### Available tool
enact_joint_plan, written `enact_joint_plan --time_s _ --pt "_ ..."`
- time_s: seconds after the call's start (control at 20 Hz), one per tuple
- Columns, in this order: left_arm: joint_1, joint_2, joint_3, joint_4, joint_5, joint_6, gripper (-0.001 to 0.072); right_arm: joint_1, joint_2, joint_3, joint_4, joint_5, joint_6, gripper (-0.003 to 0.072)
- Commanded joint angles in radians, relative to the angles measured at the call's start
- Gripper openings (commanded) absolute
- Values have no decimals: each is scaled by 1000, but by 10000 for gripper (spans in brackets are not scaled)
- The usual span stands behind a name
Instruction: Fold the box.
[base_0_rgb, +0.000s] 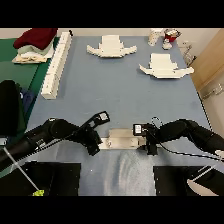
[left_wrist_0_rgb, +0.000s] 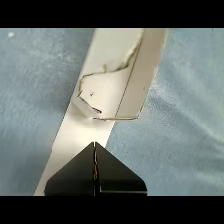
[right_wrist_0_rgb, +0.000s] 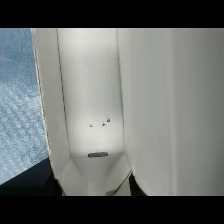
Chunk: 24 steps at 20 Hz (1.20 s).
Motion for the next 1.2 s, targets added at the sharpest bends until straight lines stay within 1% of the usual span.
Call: enact_joint_plan --time_s 0.0,0.1,0.15,0.2,0.3,0.4,0.55,0.65,0.75,0.8,0.9,1.15 --pt "57 129 1 298 -100 -608 14 0 0 0 0 0 0 442" --pt "130 171 0 458 -201 -840 15 0 0 0 0 0 0 442" --pt "172 179 0 500 -256 -912 15 0 0 0 0 0 0 442" --pt "211 177 -1 503 -293 -940 15 0 0 0 0 0 0 442" --pt "267 169 -20 428 -300 -939 15 0 0 0 0 0 0 442" --pt "270 150 -60 301 -250 -893 15 0 0 0 0 0 0 442" --pt "241 94 -138 46 -96 -774 14 0 0 0 0 0 0 442" --pt "189 44 -171 -112 -2 -684 14 0 0 0 0 0 0 442" --pt "118 3 -170 -219 65 -618 14 0 0 0 0 0 0 442" --pt "87 -5 -167 -256 95 -598 14 0 0 0 0 0 0 442" --pt "47 0 -152 -274 129 -595 14 0 0 0 0 0 0 443" --pt "51 40 -123 -272 117 -595 15 0 0 0 0 0 0 442"
